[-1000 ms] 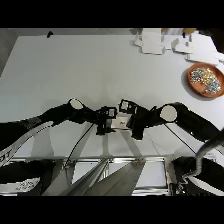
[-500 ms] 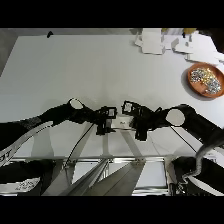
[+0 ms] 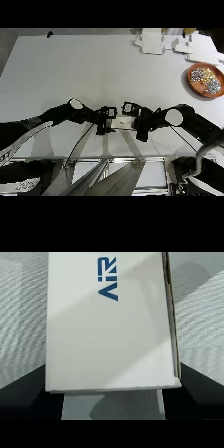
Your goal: Fold the box and place the chain.
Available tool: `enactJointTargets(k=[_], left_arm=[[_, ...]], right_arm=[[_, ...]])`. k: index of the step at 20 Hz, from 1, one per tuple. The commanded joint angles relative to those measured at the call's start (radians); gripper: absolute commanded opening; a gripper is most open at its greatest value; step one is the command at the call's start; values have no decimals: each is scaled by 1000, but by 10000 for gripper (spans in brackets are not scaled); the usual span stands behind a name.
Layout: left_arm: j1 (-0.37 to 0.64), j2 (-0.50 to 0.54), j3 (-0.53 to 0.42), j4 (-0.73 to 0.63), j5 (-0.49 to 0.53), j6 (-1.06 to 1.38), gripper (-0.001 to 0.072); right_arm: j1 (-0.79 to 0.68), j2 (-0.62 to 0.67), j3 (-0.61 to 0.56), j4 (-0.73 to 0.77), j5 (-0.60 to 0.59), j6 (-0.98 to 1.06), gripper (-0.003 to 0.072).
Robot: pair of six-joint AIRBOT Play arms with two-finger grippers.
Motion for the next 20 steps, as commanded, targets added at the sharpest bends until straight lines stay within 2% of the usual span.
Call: enactJointTargets(k=[1,8,13,16,20], left_arm=[[0,1,0,1,1,1,129],[0,1,0,1,1,1,129],[0,1,0,1,1,1,129],[0,1,0,1,1,1,129],[0,1,0,1,1,1,129]], right_arm=[[0,-23,-1,-6,33,3,16],[0,-77,-1,-6,52,3,16],[0,2,0,-13,40,23,16],[0,60,33,-76,34,119,16],[0,113,110,-238,39,299,16]])
